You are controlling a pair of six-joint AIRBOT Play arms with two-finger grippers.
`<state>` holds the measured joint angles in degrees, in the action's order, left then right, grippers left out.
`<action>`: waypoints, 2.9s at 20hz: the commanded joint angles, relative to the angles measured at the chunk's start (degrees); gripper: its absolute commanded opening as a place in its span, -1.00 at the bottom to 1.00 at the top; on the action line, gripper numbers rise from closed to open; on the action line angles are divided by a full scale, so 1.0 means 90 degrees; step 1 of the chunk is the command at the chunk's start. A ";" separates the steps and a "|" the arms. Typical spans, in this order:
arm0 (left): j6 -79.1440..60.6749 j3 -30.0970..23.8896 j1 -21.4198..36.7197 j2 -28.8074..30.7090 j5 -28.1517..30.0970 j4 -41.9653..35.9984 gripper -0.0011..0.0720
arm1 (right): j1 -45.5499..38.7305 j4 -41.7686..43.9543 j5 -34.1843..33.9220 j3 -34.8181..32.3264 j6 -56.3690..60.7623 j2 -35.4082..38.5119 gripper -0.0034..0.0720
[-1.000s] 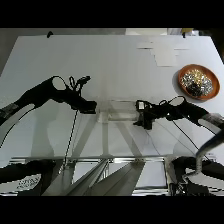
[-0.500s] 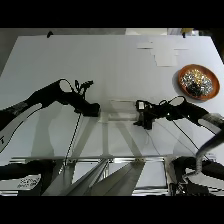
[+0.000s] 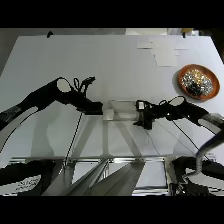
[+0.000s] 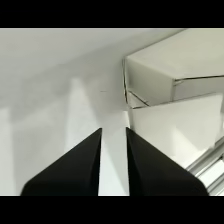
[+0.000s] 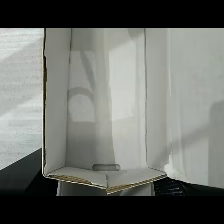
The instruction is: Fold the box and place the chain.
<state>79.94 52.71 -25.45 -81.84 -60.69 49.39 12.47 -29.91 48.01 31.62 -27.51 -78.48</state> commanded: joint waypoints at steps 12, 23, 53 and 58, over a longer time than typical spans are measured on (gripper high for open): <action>-0.0073 0.0005 -0.0250 0.0107 0.0102 -0.0296 0.03 | 0.0002 0.0000 0.0000 0.0005 0.0002 0.0005 -0.12; 0.1120 0.0046 -0.1005 0.0100 0.1083 0.0585 0.04 | 0.0002 0.0000 0.0000 0.0005 0.0002 0.0005 -0.12; 0.5119 0.2074 -0.2356 -0.1205 -0.0765 0.3837 -0.04 | 0.0002 0.0000 0.0000 0.0005 0.0002 0.0005 -0.12; 0.5207 0.2074 -0.2419 -0.1209 -0.0554 0.3961 -0.06 | 0.0002 0.0000 0.0000 0.0005 0.0002 0.0005 -0.12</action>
<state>125.75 71.29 -46.87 -92.66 -66.32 83.46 12.49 -29.89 47.97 31.62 -27.49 -78.48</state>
